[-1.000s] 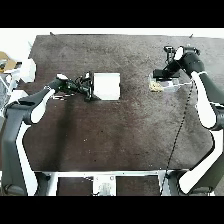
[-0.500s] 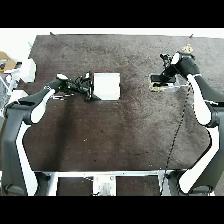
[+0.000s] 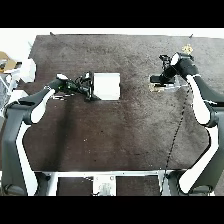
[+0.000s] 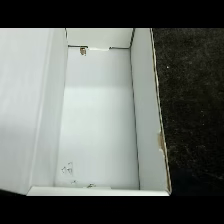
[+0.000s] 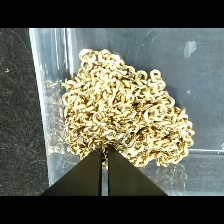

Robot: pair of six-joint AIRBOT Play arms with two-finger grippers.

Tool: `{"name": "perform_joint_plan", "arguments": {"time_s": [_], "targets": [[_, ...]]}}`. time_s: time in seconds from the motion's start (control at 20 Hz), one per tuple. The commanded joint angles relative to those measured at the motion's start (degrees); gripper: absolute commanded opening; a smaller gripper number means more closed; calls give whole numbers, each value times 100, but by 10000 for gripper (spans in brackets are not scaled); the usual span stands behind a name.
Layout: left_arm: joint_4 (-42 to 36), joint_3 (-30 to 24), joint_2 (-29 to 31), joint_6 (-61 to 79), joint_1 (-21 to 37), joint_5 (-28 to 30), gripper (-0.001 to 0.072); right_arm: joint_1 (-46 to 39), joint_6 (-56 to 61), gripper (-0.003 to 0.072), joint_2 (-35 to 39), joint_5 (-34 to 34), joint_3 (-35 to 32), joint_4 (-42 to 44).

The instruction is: Fold the box and place the chain.

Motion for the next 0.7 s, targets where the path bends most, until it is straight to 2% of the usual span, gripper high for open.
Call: {"name": "perform_joint_plan", "arguments": {"time_s": [0.0, 0.35, 0.65], "targets": [[2, -2, -2, 0, 0, 0, 358, 0, 2, 4, 39, -28, 4, 2], [2, -2, -2, 0, 2, 0, 358, 2, -90, 4, 715, 83, 4, -13], [2, -2, -2, 0, 0, 0, 358, 214, -345, 3, 2323, -133, 4, -17]]}}
